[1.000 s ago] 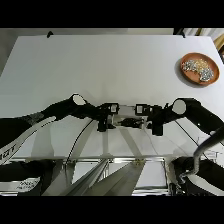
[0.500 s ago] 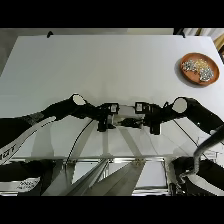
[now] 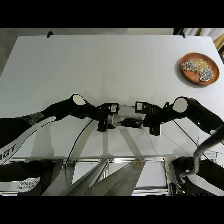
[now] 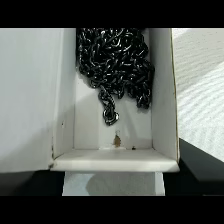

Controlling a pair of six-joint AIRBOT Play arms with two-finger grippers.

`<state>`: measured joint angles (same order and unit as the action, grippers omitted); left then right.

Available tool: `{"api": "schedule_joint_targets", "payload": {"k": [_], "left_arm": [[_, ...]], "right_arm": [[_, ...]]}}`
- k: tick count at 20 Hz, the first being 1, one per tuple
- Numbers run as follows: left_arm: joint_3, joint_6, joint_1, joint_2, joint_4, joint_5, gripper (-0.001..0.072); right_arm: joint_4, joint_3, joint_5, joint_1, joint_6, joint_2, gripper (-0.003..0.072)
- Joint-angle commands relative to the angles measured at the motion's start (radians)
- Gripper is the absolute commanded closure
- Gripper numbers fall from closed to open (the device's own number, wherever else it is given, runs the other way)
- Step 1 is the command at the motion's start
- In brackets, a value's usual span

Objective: Fold the box and place the chain.

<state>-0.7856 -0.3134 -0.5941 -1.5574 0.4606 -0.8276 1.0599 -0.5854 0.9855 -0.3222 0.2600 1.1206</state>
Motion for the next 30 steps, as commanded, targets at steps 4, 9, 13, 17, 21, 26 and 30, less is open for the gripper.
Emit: {"api": "schedule_joint_targets", "payload": {"k": [4, 9, 13, 17, 21, 26, 30], "left_arm": [[0.0, 0.0, 0.0, 0.0, 0.0, 0.0, 0.0437], [0.0, 0.0, 0.0, 0.0, 0.0, 0.0, 0.0437], [0.0, 0.0, 0.0, 0.0, 0.0, 0.0, 0.0437], [0.0, 0.0, 0.0, 0.0, 0.0, 0.0, 0.0437], [0.0, 0.0, 0.0, 0.0, 0.0, 0.0, 0.0437], [0.0, 0.0, 0.0, 0.0, 0.0, 0.0, 0.0437], [0.0, 0.0, 0.0, 0.0, 0.0, 0.0, 0.0437]], "right_arm": [[-0.069, 0.0, 0.009, 0.0, 0.005, 0.0, 0.0594], [-0.057, 0.0, 0.048, 0.0, 0.082, -0.003, 0.0672], [0.12, -0.001, 0.057, 0.0, 0.247, -0.044, 0.0672], [0.174, -0.003, 0.081, 0.0, 0.291, -0.202, 0.0672], [0.044, -0.008, 0.047, 0.0, 0.29, -0.359, 0.0673], [-0.194, -0.008, -0.027, -0.027, 0.29, -0.386, 0.0673], [-0.24, -0.008, -0.179, -0.125, 0.294, -0.366, 0.0672]]}}
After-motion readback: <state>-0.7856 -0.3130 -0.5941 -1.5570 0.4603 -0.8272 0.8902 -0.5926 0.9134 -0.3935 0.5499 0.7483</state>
